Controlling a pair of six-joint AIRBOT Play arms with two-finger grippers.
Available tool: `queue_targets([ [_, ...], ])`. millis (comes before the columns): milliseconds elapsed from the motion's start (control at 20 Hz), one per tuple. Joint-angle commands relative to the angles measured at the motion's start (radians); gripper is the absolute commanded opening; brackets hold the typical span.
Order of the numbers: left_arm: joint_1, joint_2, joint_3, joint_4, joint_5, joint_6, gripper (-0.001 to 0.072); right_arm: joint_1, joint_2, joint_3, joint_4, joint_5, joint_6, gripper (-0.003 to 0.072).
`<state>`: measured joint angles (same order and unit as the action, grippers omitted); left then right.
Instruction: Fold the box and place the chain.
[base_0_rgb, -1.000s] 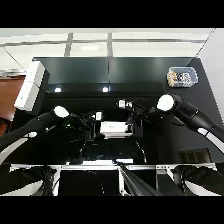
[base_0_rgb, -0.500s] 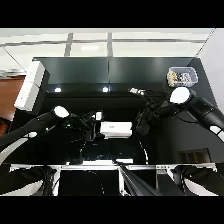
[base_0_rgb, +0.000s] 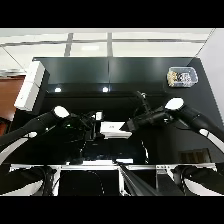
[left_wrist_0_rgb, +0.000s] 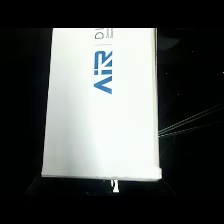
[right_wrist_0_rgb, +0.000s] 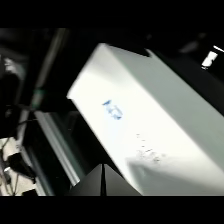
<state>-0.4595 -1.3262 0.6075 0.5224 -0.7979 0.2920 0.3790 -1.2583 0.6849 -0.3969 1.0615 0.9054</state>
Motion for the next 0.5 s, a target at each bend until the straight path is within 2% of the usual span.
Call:
queue_targets([
  [0, -0.001, 0.0, 0.0, 0.0, 0.001, 0.0, 0.0491, 0.058, -0.044, -0.01, -0.099, -0.106, 0.079, 0.0015],
  [100, 0.0, 0.0, 0.0, -0.002, 0.001, 0.0, 0.0491, 0.064, -0.05, -0.009, -0.162, -0.119, 0.111, 0.0016],
  [250, -0.001, 0.0, 0.0, -0.005, 0.006, -0.005, 0.049, 0.063, -0.048, -0.005, -0.177, -0.119, 0.106, 0.0016],
  [450, 0.0, 0.0, 0.0, -0.008, 0.006, -0.011, 0.0483, 0.025, 0.032, 0.127, -0.208, 0.098, 0.013, 0.0016],
])
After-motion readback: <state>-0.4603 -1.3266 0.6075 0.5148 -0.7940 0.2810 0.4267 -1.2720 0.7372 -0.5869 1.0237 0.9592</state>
